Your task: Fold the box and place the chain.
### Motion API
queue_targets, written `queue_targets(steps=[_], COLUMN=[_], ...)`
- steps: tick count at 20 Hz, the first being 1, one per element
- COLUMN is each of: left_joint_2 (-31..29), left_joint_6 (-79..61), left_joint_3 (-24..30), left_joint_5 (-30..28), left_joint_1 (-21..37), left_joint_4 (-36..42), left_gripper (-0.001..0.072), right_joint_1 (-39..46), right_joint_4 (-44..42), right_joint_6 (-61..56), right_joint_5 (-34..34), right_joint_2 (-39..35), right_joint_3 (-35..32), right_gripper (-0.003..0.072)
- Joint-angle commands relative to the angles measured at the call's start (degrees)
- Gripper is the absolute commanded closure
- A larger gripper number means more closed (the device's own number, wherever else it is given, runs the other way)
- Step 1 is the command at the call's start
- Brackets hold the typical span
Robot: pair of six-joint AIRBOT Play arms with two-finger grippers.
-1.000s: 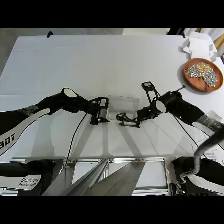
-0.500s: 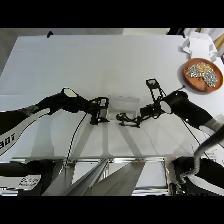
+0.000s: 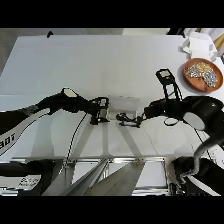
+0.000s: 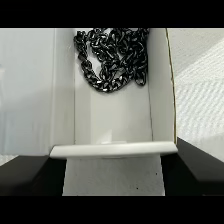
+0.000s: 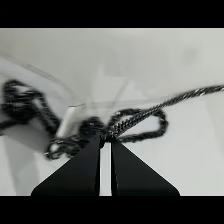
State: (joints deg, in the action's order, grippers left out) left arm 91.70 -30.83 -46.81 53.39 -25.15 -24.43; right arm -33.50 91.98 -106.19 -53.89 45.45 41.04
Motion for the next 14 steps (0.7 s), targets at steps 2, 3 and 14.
queue_targets(steps=[2, 3, 14], left_joint_2=[0.0, 0.0, 0.0], left_joint_6=[0.02, 0.0, 0.0], left_joint_3=[0.0, 0.0, 0.0], left_joint_5=[0.0, 0.02, -0.02], left_joint_1=[0.04, 0.04, 0.04], left_joint_4=[-0.02, -0.02, -0.02], left_gripper=[0.0556, 0.0556, 0.0556], right_joint_1=[-6.4, -7.96, -12.98], right_joint_4=[-4.26, -5.79, -15.26], right_joint_6=[0.22, 0.22, 0.24], right_joint_5=[4.63, 7.32, 27.52], right_joint_2=[-7.87, -8.11, 1.73], right_joint_3=[0.04, 0.07, 0.04], right_gripper=[0.067, 0.067, 0.0669])
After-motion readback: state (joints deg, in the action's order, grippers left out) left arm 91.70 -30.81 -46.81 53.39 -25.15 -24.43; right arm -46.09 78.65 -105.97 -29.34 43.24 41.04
